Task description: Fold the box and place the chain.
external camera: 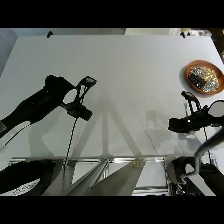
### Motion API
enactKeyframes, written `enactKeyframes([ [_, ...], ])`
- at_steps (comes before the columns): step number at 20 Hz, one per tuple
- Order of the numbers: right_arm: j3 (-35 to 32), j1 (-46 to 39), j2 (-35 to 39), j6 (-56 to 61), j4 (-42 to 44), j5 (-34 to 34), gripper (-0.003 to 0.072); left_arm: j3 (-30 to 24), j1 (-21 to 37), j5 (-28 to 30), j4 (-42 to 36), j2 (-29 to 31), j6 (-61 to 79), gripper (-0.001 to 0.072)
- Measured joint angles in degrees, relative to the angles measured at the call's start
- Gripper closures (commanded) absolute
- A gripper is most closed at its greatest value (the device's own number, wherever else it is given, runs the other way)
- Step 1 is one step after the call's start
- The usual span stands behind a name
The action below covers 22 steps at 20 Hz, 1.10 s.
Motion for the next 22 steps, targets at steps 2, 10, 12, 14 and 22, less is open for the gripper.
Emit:
enactKeyframes([
  [2, 0.0, 0.0, 0.0, 0.0, 0.0, 0.0, 0.0508, 0.0, 0.0, 0.0, 0.0, 0.0, 0.0, 0.0701],
  [10, 0.2, 0.0, 0.0, 1.2, 2.6, -0.7, 0.0514, 0.0, 0.0, 0.0, 0.0, 0.0, 0.0, 0.0701],
  [12, 1.4, 0.0, 0.0, 0.5, 2.7, 0.0, 0.0633, 0.0, 0.0, 0.0, 0.0, 0.0, 0.0, 0.0701],
  [14, 4.5, 0.0, -0.7, 1.4, -0.3, 0.2, 0.0630, 0.0, 0.0, 0.0, 0.0, 0.0, 0.0, 0.0701],
  [22, 24.6, -6.7, -12.5, 3.2, -26.1, 2.2, 0.0668, 0.0, 0.0, 0.0, 0.0, 0.0, 0.0, 0.0701],
])
